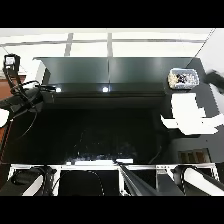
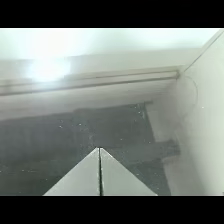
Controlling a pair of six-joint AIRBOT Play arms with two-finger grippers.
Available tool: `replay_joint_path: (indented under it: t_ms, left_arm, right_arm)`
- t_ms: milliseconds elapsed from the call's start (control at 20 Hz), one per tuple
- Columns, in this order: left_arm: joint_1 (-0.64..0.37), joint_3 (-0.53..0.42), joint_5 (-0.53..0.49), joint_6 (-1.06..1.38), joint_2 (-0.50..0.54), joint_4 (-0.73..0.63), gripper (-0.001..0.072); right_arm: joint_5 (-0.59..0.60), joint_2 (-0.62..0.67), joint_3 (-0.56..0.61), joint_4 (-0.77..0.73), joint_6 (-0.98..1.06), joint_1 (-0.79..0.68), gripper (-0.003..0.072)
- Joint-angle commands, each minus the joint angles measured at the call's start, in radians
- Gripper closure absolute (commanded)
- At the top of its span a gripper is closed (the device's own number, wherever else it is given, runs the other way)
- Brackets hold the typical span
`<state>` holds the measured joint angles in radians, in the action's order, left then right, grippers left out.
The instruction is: Fold the box and place the chain.
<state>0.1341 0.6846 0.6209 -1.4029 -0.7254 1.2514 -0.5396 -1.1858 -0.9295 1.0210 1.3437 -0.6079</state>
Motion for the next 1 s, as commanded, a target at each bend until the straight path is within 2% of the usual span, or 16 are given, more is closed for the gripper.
replay_joint_path:
  t_ms: [0, 50, 100, 200, 300, 350, 450, 500, 550, 600, 650, 700, 750, 800, 850, 950]
  left_arm:
    - [0.001, 0.0, 0.069, -0.002, -0.032, -0.013, 0.0461]
    - [0.001, 0.0, 0.084, -0.019, -0.049, -0.014, 0.006]
    - [0.001, 0.0, 0.1, -0.071, -0.07, -0.014, -0.0004]
    - [0.002, 0.0, 0.139, -0.098, -0.109, -0.022, -0.0004]
    - [0.002, 0.0, 0.171, -0.098, -0.142, -0.038, -0.0004]
    - [0.002, 0.0, 0.182, -0.098, -0.153, -0.044, -0.0004]
    - [0.001, 0.0, 0.199, -0.098, -0.169, -0.064, -0.0004]
    - [0.001, 0.0, 0.207, -0.098, -0.171, -0.065, -0.0004]
    - [0.002, 0.0, 0.225, -0.098, -0.172, -0.067, -0.0004]
    - [0.001, 0.0, 0.239, -0.098, -0.172, -0.067, -0.0004]
    - [0.001, 0.0, 0.25, -0.098, -0.172, -0.067, -0.0004]
    - [0.001, 0.0, 0.257, -0.098, -0.172, -0.066, -0.0004]
    - [0.002, 0.0, 0.259, -0.098, -0.172, -0.067, -0.0004]
    - [0.002, 0.0, 0.26, -0.098, -0.172, -0.067, -0.0004]
    - [0.002, 0.0, 0.255, -0.097, -0.172, -0.066, -0.0004]
    - [0.002, 0.0, 0.249, -0.097, -0.172, -0.066, -0.0004]
  right_arm:
    - [-0.334, -0.103, -0.091, 0.083, 0.101, -0.418, -0.0015]
    - [-0.404, -0.13, -0.111, 0.049, 0.014, -0.485, -0.0016]
    - [-0.481, -0.165, -0.137, -0.005, -0.116, -0.533, -0.0016]
    - [-0.629, -0.239, -0.19, -0.085, -0.291, -0.557, -0.0015]
    - [-0.752, -0.305, -0.238, -0.092, -0.409, -0.518, -0.0015]
    - [-0.785, -0.331, -0.256, -0.041, -0.446, -0.481, -0.0015]
    - [-0.724, -0.345, -0.259, 0.105, -0.459, -0.401, -0.0012]
    - [-0.69, -0.345, -0.259, 0.151, -0.458, -0.36, 0.0106]
    - [-0.676, -0.345, -0.259, 0.167, -0.459, -0.329, 0.0159]
    - [-0.665, -0.345, -0.259, 0.171, -0.459, -0.305, 0.016]
    - [-0.665, -0.345, -0.261, 0.172, -0.459, -0.286, 0.0234]
    - [-0.667, -0.344, -0.262, 0.187, -0.458, -0.272, 0.0419]
    - [-0.682, -0.342, -0.266, 0.203, -0.458, -0.262, 0.0555]
    - [-0.702, -0.336, -0.269, 0.203, -0.458, -0.257, 0.064]
    - [-0.72, -0.322, -0.269, 0.168, -0.458, -0.258, 0.0671]
    - [-0.742, -0.279, -0.268, 0.051, -0.468, -0.26, 0.0672]
